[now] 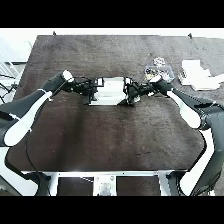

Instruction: Fold the box and place the chain.

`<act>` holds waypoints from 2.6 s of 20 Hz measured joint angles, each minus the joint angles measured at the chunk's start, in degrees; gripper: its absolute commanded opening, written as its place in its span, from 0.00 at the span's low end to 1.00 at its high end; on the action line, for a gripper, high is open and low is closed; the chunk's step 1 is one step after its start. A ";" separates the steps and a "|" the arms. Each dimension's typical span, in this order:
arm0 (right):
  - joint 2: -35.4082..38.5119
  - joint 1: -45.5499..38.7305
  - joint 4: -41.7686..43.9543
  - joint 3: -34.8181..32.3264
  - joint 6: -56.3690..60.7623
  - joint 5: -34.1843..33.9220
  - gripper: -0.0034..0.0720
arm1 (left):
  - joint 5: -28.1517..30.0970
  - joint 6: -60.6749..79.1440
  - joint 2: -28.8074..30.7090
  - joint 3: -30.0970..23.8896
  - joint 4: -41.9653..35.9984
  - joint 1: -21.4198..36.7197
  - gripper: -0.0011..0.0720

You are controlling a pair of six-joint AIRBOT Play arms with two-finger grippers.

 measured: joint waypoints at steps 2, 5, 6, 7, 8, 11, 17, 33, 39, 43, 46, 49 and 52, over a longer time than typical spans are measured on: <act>0.00 -0.02 0.00 0.00 0.02 0.00 0.83 | -0.37 0.11 0.00 0.00 -0.70 0.00 0.40; 0.00 0.00 -0.04 0.00 0.00 0.02 0.83 | -1.01 0.15 0.00 0.00 -1.86 -0.02 0.40; 0.00 -0.02 -0.02 0.00 0.02 0.02 0.83 | -1.25 0.20 0.00 0.00 -2.27 -0.02 0.40; 0.00 0.00 -0.04 0.00 0.02 0.00 0.83 | -1.49 0.26 0.00 0.00 -2.78 -0.04 0.40; 0.00 -0.02 -0.02 0.00 0.00 0.00 0.83 | -1.66 0.42 0.00 0.00 -3.39 -0.04 0.40; 0.00 -0.02 -0.02 0.00 0.02 0.02 0.83 | -1.70 1.36 -0.11 0.00 -5.68 -0.04 0.40; 0.00 -0.02 -0.04 0.00 0.00 0.00 0.83 | -1.55 2.75 -1.79 0.00 -10.01 -0.02 0.45; 0.00 -0.02 0.00 0.00 0.04 -0.04 0.83 | -0.33 4.20 -2.34 0.02 -12.92 0.02 0.50; 0.00 -0.02 0.02 0.00 0.04 -0.02 0.83 | -3.87 4.20 -2.05 0.04 -12.66 2.84 0.37; 0.00 -0.02 0.04 0.00 0.02 -0.02 0.83 | -6.71 4.17 -1.99 0.26 -12.61 4.59 0.04; 0.00 -0.02 0.02 0.00 0.02 -0.02 0.83 | -8.00 2.91 -0.92 0.46 -12.50 5.01 0.04; 0.00 -0.02 0.02 0.00 0.02 -0.02 0.83 | -8.48 -1.20 1.75 0.52 -11.21 5.31 0.04; 0.00 -0.02 0.02 0.00 0.02 0.00 0.83 | -10.01 -8.44 4.70 0.37 -8.48 5.73 0.03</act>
